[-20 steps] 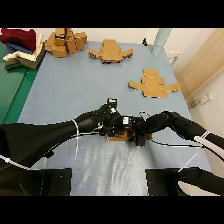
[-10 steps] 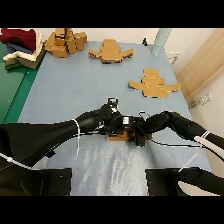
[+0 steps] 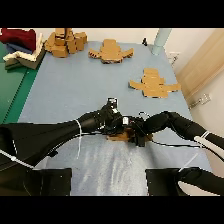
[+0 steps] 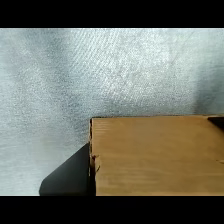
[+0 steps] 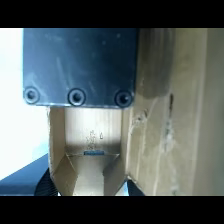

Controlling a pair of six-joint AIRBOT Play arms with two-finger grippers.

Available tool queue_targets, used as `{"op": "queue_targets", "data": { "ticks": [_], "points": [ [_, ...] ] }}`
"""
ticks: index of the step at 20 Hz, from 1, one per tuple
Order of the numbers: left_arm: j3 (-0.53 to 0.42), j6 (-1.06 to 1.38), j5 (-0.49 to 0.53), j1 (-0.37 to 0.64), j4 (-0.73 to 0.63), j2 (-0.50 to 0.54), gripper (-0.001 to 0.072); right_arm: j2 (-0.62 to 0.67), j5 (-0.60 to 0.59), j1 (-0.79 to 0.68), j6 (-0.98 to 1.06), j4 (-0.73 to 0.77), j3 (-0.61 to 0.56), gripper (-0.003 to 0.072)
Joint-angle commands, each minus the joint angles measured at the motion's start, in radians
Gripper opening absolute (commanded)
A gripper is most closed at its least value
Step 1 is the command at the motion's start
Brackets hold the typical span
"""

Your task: Fold the box.

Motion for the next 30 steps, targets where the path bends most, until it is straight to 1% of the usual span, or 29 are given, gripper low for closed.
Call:
{"op": "queue_targets", "data": {
  "ticks": [1, 2, 3, 4, 8, 11, 12, 17, 20, 22, 26, 27, 30],
  "points": [
    [0.001, 0.001, -0.023, -0.003, -0.002, -0.002, 0.0015, 0.0, 0.005, 0.0, -0.001, 0.0, 0.001, 0.0497],
    [0.003, 0.001, -0.032, -0.003, -0.002, -0.002, 0.0118, 0.0, 0.005, 0.0, -0.001, 0.0, 0.0, 0.0497],
    [0.008, -0.006, -0.045, -0.003, -0.002, -0.001, 0.0364, 0.0, 0.005, 0.0, -0.001, 0.0, 0.0, 0.0497],
    [0.014, -0.01, -0.065, -0.002, -0.002, -0.001, 0.0394, 0.0, 0.005, 0.0, -0.001, 0.0, 0.0, 0.0497],
    [0.07, -0.008, -0.179, 0.002, -0.006, 0.001, 0.0394, 0.0, 0.005, 0.0, -0.001, 0.0, 0.0, 0.0497],
    [0.127, 0.001, -0.222, 0.019, -0.011, 0.001, 0.0394, 0.0, 0.005, 0.0, -0.001, 0.0, 0.0, 0.0497],
    [0.142, 0.002, -0.231, 0.032, -0.033, 0.001, 0.0394, 0.0, 0.005, 0.0, -0.001, 0.0, 0.0, 0.0497],
    [0.183, 0.137, -0.267, 0.141, -0.28, 0.001, 0.0394, 0.0, 0.005, 0.0, -0.001, 0.0, 0.0, 0.0497],
    [0.198, 0.222, -0.303, 0.197, -0.37, 0.001, 0.0394, 0.0, 0.005, 0.0, -0.001, 0.0, 0.0, 0.0497],
    [0.202, 0.28, -0.345, 0.231, -0.408, 0.001, 0.0394, 0.0, 0.005, 0.0, -0.001, 0.0, 0.0, 0.0497],
    [0.202, 0.389, -0.467, 0.294, -0.425, 0.001, 0.0394, 0.0, 0.005, 0.0, -0.001, 0.0, 0.0, 0.0497],
    [0.202, 0.403, -0.482, 0.307, -0.425, 0.001, 0.0394, 0.0, 0.005, 0.0, 0.0, 0.0, 0.0, 0.0497],
    [0.202, 0.458, -0.459, 0.32, -0.425, 0.0, 0.0393, 0.0, 0.005, 0.0, -0.001, 0.0, 0.0, 0.0497]
  ]
}}
